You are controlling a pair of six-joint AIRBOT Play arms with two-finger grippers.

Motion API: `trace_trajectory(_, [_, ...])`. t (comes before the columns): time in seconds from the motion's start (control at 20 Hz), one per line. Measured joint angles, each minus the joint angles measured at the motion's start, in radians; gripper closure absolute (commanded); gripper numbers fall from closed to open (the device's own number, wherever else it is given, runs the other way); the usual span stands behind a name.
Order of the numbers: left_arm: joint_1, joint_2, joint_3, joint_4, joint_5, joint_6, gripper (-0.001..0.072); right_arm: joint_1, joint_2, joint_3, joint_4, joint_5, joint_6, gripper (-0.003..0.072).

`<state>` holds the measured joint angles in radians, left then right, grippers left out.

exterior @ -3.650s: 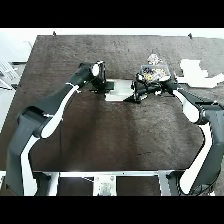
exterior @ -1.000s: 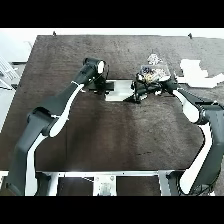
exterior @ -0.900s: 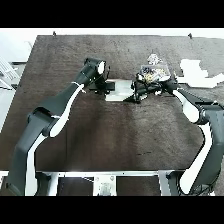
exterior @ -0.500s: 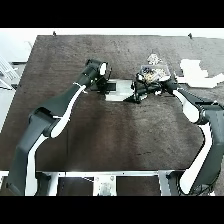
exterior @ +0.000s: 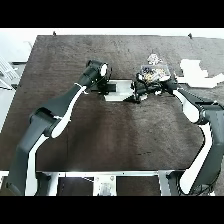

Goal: Fold the box and place the chain.

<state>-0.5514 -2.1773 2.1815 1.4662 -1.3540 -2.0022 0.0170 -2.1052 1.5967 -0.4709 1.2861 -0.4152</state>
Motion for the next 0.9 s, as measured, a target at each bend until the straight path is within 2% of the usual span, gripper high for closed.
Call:
trace_trajectory(0.05, [0.000,0.000,0.000,0.000,0.000,0.003,0.0633,0.000,0.000,0.000,0.000,0.000,0.000,0.0103])
trace_trajectory(0.1, [0.000,-0.001,0.000,0.000,0.000,0.009,0.0290,0.000,0.000,0.000,-0.001,-0.002,-0.002,0.0103])
trace_trajectory(0.15, [0.000,-0.003,-0.001,0.002,-0.003,0.010,0.0053,0.000,0.000,0.000,-0.006,-0.008,-0.005,0.0104])
trace_trajectory(0.65, [0.004,0.050,-0.003,0.000,-0.019,0.018,0.0065,0.000,0.000,0.000,-0.001,-0.003,0.000,0.0103])
trace_trajectory(0.9, [0.013,0.054,-0.052,0.001,0.007,0.021,0.0065,0.000,0.000,0.000,-0.001,-0.003,0.000,0.0103])
